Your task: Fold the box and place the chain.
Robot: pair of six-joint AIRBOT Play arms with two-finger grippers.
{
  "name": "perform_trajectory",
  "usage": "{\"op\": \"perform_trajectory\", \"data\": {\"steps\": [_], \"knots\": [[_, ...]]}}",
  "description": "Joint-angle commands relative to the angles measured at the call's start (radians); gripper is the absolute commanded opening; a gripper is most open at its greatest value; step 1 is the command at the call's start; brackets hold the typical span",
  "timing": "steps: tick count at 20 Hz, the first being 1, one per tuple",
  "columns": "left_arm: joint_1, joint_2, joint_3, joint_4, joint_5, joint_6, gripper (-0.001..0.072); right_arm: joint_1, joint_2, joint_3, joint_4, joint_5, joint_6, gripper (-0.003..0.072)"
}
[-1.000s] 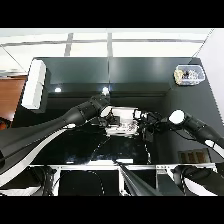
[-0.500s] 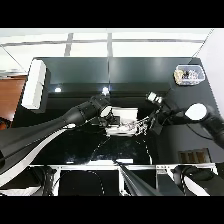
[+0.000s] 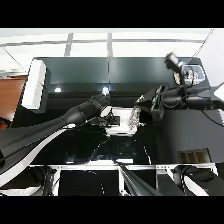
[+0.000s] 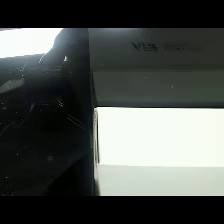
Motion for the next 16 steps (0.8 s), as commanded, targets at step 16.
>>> {"op": "perform_trajectory", "data": {"steps": [16], "knots": [[0.000, -0.001, 0.000, 0.000, 0.000, 0.000, 0.0029, 0.077, -0.106, -0.079, 0.072, -0.046, 0.089, 0.0022]]}}
